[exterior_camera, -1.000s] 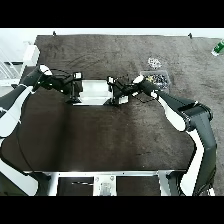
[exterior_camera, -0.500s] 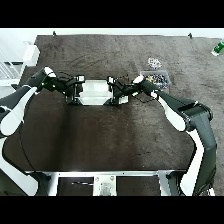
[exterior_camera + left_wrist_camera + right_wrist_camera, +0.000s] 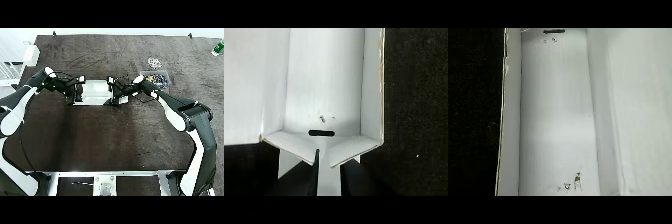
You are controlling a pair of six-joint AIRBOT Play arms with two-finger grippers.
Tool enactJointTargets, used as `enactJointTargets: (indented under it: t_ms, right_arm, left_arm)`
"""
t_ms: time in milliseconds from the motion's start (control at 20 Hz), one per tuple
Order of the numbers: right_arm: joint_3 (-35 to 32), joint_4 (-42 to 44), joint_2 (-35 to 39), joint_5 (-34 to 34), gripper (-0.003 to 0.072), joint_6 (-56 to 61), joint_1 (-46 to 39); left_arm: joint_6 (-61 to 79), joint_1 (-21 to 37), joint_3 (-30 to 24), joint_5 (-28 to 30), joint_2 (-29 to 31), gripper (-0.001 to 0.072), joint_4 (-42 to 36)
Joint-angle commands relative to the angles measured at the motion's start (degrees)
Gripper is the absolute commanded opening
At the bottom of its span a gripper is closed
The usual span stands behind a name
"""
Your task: Fold the box and place the chain.
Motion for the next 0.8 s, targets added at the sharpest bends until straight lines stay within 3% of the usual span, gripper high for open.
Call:
enactJointTargets:
  t_ms: [0, 300, 600, 750]
  right_arm:
    - [0.0, 0.0, 0.0, 0.0, 0.0545, 0.0, 0.0]
    - [0.0, 0.0, 0.0, 0.0, 0.0545, 0.0, 0.0]
    - [0.0, 0.0, 0.0, 0.0, 0.0545, 0.0, 0.0]
    - [0.0, 0.0, 0.0, 0.0, 0.0545, 0.0, 0.0]
  left_arm:
    - [0.4, 0.0, 0.0, 0.1, 0.0, 0.0170, -0.5]
    - [4.9, 0.0, 0.0, 0.0, -0.1, 0.0170, -9.2]
    - [4.9, -0.8, 0.0, -0.5, -0.1, 0.0172, -9.4]
    - [4.9, -1.3, 0.0, -0.7, -0.1, 0.0315, -9.3]
